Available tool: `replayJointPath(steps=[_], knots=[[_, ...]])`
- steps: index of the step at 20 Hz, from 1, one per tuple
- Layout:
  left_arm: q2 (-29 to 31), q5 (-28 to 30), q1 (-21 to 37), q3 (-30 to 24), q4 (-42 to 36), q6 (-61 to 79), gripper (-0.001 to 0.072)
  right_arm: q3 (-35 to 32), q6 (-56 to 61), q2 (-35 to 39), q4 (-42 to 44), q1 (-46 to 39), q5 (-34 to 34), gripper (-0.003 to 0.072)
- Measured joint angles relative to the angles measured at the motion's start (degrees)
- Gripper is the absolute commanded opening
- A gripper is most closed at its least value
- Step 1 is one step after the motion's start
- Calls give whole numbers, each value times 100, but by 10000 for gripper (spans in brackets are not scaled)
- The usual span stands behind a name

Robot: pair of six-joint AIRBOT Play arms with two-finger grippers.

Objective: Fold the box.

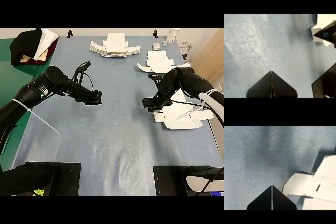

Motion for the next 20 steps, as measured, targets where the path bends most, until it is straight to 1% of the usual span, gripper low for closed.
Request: replayJointPath(steps=[16, 20], knots=[[-24, -4, 0, 0, -22, 0, 12, 0, 0, -9, 0, 0, 2, 20], [-24, 0, 0, 0, -22, 0, 12, 0, 0, -11, 72, 0, 197, 20]])
